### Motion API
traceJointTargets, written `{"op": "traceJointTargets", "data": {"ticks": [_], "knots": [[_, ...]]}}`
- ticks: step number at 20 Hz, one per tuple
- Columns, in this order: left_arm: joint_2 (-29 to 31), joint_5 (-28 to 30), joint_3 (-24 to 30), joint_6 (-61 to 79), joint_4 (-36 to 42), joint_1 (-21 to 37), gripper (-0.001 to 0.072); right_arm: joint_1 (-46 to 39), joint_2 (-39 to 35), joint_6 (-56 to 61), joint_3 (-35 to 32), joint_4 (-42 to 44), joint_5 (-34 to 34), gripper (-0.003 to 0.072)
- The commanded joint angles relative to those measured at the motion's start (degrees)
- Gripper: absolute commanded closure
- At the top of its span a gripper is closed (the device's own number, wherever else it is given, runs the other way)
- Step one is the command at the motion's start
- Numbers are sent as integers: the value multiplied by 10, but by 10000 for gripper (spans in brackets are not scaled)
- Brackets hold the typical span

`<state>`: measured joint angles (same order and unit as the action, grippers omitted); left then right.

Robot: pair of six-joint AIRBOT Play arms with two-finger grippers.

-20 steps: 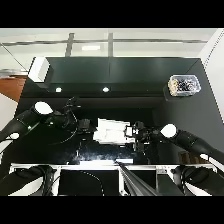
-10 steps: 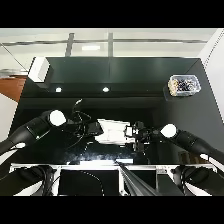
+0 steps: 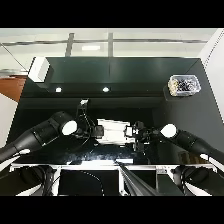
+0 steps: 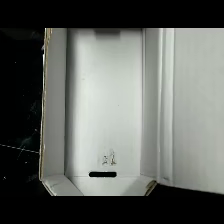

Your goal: Fold the box and place the chain.

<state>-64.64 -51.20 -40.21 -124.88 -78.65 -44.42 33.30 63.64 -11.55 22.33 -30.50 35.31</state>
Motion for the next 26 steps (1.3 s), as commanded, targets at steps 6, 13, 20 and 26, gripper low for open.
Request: {"op": "traceJointTargets", "data": {"ticks": [6,13,20,26], "knots": [[-38,-25,-42,-134,-132,-85,226,0,0,0,0,0,0,272],[-111,-90,-112,-138,-108,-85,350,0,0,0,0,0,0,272],[-126,-89,-111,-151,-108,-85,365,0,0,0,0,0,0,273],[-130,-71,-111,-151,-107,-85,432,0,0,0,0,0,0,273]]}}
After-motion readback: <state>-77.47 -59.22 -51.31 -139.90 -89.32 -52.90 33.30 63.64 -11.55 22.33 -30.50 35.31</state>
